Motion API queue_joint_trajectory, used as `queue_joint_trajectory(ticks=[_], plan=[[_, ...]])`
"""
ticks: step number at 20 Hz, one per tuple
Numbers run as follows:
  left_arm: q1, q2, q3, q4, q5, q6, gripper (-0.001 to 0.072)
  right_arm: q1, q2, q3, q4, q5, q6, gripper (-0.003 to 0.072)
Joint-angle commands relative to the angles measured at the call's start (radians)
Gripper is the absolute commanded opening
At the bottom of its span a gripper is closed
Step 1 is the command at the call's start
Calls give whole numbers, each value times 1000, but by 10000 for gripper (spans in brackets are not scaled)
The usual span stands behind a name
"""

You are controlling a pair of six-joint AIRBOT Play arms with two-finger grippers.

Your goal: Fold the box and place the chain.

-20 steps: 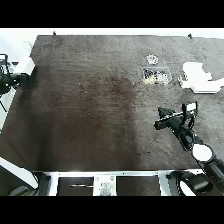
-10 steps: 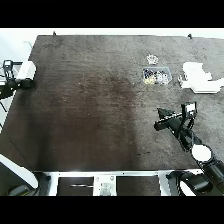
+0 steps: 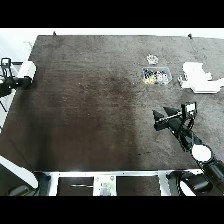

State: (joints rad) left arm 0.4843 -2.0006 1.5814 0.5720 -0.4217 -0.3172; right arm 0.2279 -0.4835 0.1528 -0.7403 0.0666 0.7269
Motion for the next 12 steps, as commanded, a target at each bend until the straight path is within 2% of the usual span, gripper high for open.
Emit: queue_joint_trajectory(ticks=[1, 4, 6, 7, 8, 9, 11, 12], plan=[[4, 57, 2, 5, -25, -16, 720, 0, 0, 0, -1, 0, -1, 538], [19, 115, 2, 5, -117, -35, 720, 0, 1, 0, -1, 0, -1, 538], [40, 175, 2, 10, -247, -72, 712, 0, 2, 3, -1, 0, -1, 537], [48, 210, 2, 5, -323, -76, 458, 0, 2, 8, -1, 0, -1, 526], [50, 244, 2, 5, -391, -65, 152, 0, 2, 14, -1, 0, -1, 425], [49, 273, 2, -8, -447, -35, 17, 0, 2, 23, 0, 0, 0, 291], [46, 330, 0, -78, -513, -6, 13, 0, 2, 40, 0, 0, 0, 9], [41, 359, 0, -112, -523, 16, 12, 0, 2, 51, 0, 0, 0, 12]])
